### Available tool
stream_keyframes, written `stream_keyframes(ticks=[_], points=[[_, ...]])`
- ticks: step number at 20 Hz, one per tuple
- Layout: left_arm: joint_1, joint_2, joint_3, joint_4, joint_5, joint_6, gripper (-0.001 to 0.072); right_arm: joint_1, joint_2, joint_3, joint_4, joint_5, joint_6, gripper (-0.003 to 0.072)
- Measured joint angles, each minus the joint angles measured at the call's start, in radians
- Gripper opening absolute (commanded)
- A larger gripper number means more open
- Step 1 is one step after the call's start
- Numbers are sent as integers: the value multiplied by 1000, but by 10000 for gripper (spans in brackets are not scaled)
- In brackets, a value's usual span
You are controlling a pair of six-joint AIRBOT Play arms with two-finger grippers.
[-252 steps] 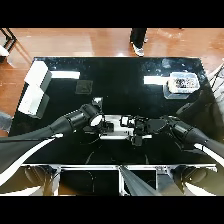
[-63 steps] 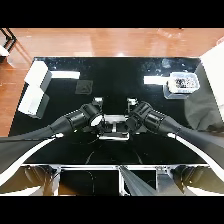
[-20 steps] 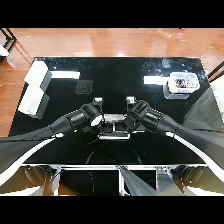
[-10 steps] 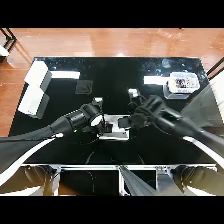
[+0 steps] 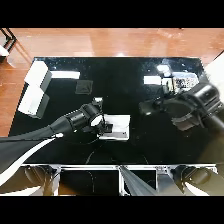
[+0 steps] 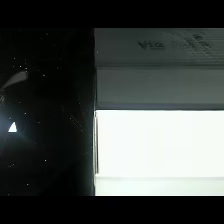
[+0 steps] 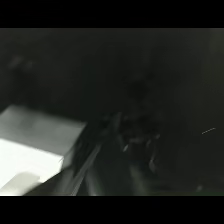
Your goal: Fold the box and place the chain.
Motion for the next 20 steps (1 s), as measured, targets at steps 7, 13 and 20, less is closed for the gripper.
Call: stream_keyframes(ticks=[7,13,20], points=[[0,0,0,0,0,-1,24,-287,-125,63,-39,113,8,677],[0,0,0,-3,-1,-1,24,-435,-357,280,-44,130,26,638],[0,0,0,-4,-1,0,24,-534,-522,428,-98,90,117,526]])
